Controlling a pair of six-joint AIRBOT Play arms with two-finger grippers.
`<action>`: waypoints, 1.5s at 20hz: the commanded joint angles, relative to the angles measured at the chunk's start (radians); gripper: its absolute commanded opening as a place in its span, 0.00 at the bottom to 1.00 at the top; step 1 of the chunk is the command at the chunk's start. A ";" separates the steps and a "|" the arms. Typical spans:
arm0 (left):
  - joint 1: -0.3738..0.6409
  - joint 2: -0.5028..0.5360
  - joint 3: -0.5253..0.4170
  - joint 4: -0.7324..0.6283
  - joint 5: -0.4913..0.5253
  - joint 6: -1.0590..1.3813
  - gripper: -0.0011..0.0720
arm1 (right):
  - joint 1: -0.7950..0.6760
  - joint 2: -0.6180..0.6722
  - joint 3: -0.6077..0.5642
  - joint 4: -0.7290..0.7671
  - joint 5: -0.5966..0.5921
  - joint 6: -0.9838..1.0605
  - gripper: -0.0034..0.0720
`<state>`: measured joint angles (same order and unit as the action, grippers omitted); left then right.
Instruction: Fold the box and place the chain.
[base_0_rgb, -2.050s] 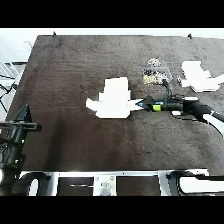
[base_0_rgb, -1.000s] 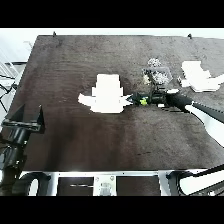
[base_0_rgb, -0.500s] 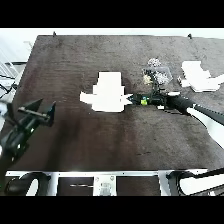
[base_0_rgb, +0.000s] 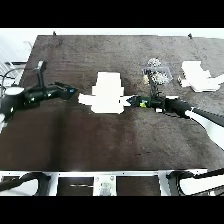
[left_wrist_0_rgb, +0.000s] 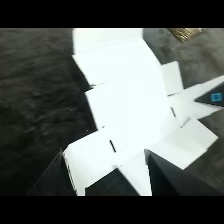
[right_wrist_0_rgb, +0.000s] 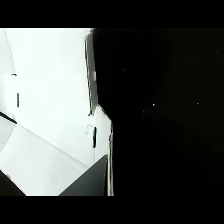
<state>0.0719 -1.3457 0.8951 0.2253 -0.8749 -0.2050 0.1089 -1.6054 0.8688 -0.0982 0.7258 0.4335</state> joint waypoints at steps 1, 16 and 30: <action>-0.007 -0.237 0.284 0.164 -0.226 -0.193 0.83 | 0.004 0.000 -0.013 0.058 -0.012 -0.119 0.06; -0.181 -0.735 1.027 0.453 -0.453 -0.479 0.83 | 0.004 0.000 -0.013 0.064 -0.019 -0.166 0.06; -0.235 -0.857 1.114 0.448 -0.463 -0.461 0.82 | 0.008 0.000 -0.013 0.061 0.000 -0.184 0.06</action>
<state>-0.1505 -2.1914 2.0056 0.6724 -1.3422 -0.6823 0.1158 -1.6054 0.8562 -0.0330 0.7223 0.2523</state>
